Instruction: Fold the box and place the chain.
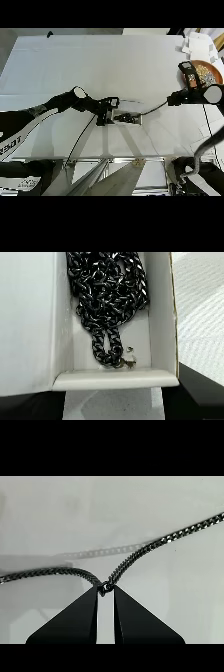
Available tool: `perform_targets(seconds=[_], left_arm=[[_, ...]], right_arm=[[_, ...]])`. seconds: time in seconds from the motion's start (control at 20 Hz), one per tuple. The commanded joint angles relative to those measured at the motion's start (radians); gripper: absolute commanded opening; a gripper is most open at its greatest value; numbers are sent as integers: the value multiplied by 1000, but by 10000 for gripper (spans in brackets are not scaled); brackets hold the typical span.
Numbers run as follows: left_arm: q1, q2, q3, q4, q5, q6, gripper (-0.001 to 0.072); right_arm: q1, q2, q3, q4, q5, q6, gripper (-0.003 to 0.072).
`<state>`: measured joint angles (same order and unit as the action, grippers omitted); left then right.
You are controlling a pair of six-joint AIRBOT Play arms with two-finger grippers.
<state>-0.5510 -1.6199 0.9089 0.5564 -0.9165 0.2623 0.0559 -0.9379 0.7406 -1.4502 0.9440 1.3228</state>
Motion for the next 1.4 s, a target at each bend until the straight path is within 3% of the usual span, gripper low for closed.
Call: perform_targets(seconds=[0.0, 1.35], left_arm=[[1, 1, 0, 0, 0, 0, 391], [1, 1, 0, 0, 0, 0, 391]], right_arm=[[3, 66, 1, 50, 51, -30, 11], [3, 201, 1, 598, 221, -364, 11]])
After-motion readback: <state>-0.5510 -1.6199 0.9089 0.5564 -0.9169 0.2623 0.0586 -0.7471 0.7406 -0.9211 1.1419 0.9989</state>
